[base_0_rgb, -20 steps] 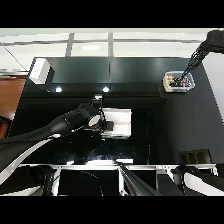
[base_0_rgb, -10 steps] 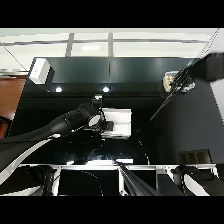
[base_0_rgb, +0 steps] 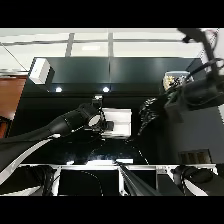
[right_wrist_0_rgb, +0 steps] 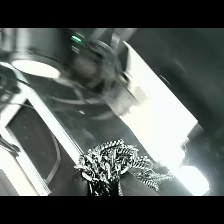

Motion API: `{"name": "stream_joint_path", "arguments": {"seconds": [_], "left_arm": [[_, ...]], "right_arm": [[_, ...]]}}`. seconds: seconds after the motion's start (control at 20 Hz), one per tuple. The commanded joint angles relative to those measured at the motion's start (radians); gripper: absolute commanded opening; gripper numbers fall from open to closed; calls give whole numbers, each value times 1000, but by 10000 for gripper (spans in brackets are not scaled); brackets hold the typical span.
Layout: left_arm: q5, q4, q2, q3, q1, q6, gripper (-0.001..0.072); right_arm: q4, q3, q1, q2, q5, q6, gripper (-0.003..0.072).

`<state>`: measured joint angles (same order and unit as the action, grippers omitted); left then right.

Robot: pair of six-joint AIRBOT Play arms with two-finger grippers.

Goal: Fold the box and place the chain.

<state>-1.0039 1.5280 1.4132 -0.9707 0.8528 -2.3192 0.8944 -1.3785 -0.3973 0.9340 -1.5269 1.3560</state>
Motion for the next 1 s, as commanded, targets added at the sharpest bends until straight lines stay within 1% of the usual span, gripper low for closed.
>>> {"name": "stream_joint_path", "arguments": {"seconds": [0.0,0.15,0.25,0.45,0.6,0.8,0.95], "left_arm": [[1,0,0,0,0,0,25],[1,0,0,0,0,0,25],[1,0,0,0,0,0,25],[1,0,0,0,0,0,25],[1,0,0,0,0,0,25],[1,0,0,0,0,0,24],[2,0,0,0,0,0,25]], "right_arm": [[-22,55,-60,5,163,-6,8],[-18,85,-60,7,223,-8,8],[-19,124,-61,15,227,-8,8],[-33,288,-61,40,286,-1,8],[-75,394,-64,62,344,0,8],[-74,476,-98,82,430,2,8],[-76,517,-121,130,497,3,8]]}}
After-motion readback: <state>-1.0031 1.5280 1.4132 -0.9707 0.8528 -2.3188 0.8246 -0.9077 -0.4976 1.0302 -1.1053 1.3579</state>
